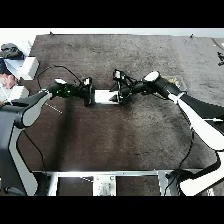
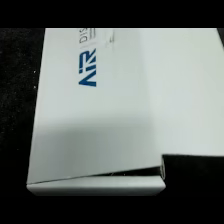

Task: Fold the box and place the chain.

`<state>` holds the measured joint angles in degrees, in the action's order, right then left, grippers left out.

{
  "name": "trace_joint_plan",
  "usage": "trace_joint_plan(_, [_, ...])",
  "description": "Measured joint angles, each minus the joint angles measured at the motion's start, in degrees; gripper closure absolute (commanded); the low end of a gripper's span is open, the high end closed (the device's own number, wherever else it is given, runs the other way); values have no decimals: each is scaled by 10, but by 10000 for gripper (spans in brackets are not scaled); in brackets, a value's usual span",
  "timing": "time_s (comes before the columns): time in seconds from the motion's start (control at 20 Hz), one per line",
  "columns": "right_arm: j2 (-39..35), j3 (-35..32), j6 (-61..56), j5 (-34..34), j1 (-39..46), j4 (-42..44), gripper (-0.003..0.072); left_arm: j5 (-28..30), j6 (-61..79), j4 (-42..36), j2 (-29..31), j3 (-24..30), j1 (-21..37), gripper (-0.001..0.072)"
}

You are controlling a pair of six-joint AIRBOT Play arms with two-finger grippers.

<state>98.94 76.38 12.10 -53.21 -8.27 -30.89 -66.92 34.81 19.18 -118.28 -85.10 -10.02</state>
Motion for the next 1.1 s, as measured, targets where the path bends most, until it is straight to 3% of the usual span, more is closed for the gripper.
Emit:
trace_joint_plan(0.05, [2,-1,6,5,-3,2,306,0,0,0,0,0,0,536])
trace_joint_plan(0.8, [4,-2,51,87,-10,8,305,-3,1,1,0,0,0,536])
trace_joint_plan(1.0, [-10,-3,51,77,-9,7,308,-2,1,1,0,0,0,536])
trace_joint_plan(1.1, [-20,-4,35,61,-9,7,349,-1,1,1,0,0,0,536])
